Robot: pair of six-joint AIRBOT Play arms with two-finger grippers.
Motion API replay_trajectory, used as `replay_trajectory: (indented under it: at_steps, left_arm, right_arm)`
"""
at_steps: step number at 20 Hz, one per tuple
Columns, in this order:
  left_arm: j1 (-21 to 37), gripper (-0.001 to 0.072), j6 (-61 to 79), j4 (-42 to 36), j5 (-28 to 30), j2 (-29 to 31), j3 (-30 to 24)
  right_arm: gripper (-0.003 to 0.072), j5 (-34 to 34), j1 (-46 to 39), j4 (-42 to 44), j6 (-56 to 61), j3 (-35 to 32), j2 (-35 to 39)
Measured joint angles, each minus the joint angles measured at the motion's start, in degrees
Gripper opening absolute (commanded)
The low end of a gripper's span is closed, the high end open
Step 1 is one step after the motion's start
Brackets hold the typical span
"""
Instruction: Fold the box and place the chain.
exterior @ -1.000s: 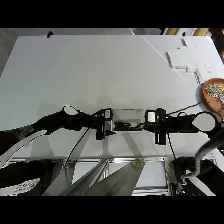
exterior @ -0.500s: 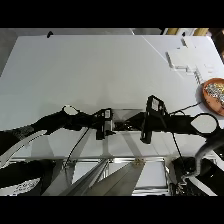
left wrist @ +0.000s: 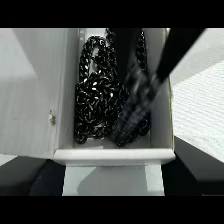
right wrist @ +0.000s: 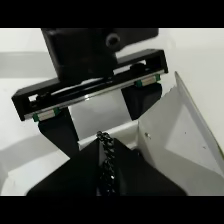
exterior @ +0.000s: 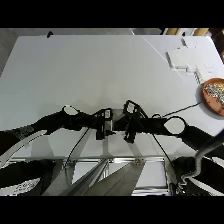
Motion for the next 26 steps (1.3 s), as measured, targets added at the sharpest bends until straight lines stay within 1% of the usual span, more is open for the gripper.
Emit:
replay_trajectory:
  at_steps: [2,4,5,8,11,13,15,20,26]
  left_arm:
    - [0.0,0.0211,0.0,0.0,0.0,0.0,0.0]
    - [0.0,0.0211,0.0,0.0,0.0,0.0,0.0]
    - [0.0,0.0211,0.0,0.0,0.0,0.0,0.0]
    - [0.0,0.0211,0.0,0.0,0.0,0.0,0.0]
    - [0.0,0.0211,0.0,0.0,0.0,0.0,0.0]
    - [0.0,0.0211,0.0,0.0,0.0,0.0,0.0]
    - [0.0,0.0211,0.0,0.0,0.0,0.0,0.0]
    - [0.0,0.0211,0.0,0.0,0.0,0.0,0.0]
    - [0.0,0.0211,0.0,0.0,0.0,0.0,0.0]
  right_arm:
    - [0.0311,-0.15,0.02,-0.96,0.0,0.33,-0.52]
    - [0.0257,1.99,-1.46,-4.37,-0.02,1.4,0.57]
    - [0.0253,3.98,-2.84,-6.86,-0.02,1.97,1.66]
    - [0.0253,11.3,-9.66,-16.9,-0.09,3.1,6.58]
    - [0.0255,18.21,-17.77,-26.91,-3.74,3.5,10.29]
    - [0.0254,21.31,-22.71,-31.17,-7.58,3.45,11.08]
    - [0.0254,23.04,-25.7,-33.42,-11.21,3.17,10.8]
    - [0.0254,25.4,-28.35,-32.52,-21.59,1.2,7.02]
    - [0.0254,25.97,-28.87,-25.33,-31.67,0.11,1.9]
